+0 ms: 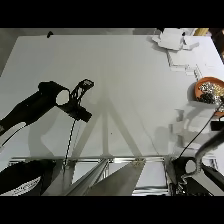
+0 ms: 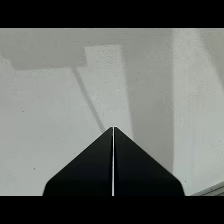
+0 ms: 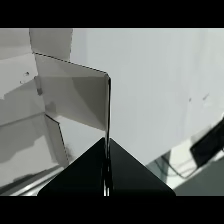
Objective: Fold the box and place the chain.
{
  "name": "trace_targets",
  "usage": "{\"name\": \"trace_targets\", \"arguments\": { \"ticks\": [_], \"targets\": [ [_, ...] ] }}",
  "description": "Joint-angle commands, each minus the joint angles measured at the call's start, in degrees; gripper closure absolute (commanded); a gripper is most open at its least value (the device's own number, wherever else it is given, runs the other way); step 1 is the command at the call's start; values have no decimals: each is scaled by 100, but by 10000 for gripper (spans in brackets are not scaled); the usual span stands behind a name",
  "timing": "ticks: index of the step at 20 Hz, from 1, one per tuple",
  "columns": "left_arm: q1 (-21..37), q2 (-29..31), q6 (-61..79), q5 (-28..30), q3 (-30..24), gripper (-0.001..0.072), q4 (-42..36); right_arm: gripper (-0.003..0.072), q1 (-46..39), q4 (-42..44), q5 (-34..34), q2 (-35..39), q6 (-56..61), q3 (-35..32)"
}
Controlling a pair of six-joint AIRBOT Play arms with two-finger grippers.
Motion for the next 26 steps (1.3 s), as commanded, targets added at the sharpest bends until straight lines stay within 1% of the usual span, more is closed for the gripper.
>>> {"name": "trace_targets", "arguments": {
  "ticks": [1, 3, 5, 7, 9, 12, 13, 14, 15, 16, 17, 18, 19, 20, 21, 23, 24, 25, 26],
  "targets": [
    [2, -4, 0, 2, -2, 697, 2, 669, 1311, 1401, 127, 761, -66, -46],
    [2, -4, 2, 2, -2, 697, 2, 669, 1943, 2553, -188, 1394, 55, -236],
    [2, -4, 0, 0, -2, 697, 2, 669, 2605, 3217, -490, 1915, 450, -522],
    [2, -4, 2, 74, -2, 697, 0, 669, 3383, 3373, -651, 2317, 970, -824],
    [2, -4, 0, 328, -2, 698, 0, 669, 4140, 3327, -789, 2564, 1515, -1104],
    [2, -7, 13, 767, -2, 698, -155, 668, 5025, 3298, -1012, 2588, 2155, -1305],
    [2, -7, 168, 857, -2, 698, -271, 668, 5257, 3259, -1139, 2588, 2347, -1327],
    [4, -7, 636, 901, -2, 698, -472, 668, 5436, 3209, -1244, 2588, 2472, -1327],
    [11, -9, 1215, 911, -2, 685, -813, 668, 5578, 3134, -1338, 2588, 2557, -1327],
    [17, -15, 1856, 925, -4, 583, -1252, 668, 5650, 3132, -1392, 2588, 2553, -1327],
    [31, -50, 2551, 988, -4, 408, -1812, 668, 5663, 3136, -1408, 2588, 2553, -1327],
    [72, -116, 3102, 1095, -4, 309, -2352, 668, 5663, 3136, -1401, 2588, 2553, -1327],
    [170, -221, 3646, 1185, -4, 304, -2957, 668, 5663, 3134, -1397, 2588, 2553, -1327],
    [310, -350, 4159, 1130, -4, 296, -3598, 667, 5663, 3126, -1410, 2588, 2551, -1327],
    [503, -509, 4723, 940, -4, 295, -4325, 667, 5663, 3112, -1421, 2588, 2551, -1327],
    [942, -839, 5593, 348, -2, 295, -5512, 667, 5663, 3115, -1425, 2588, 2551, -1327],
    [1130, -988, 5825, 101, -2, 295, -5882, 667, 5663, 3115, -1425, 2588, 2549, -1327],
    [1270, -1141, 5941, -72, 0, 295, -6087, 667, 5663, 3115, -1425, 2588, 2549, -1327],
    [1314, -1274, 5993, -118, 0, 294, -6105, 667, 5663, 3115, -1425, 2588, 2549, -1327]
  ]
}}
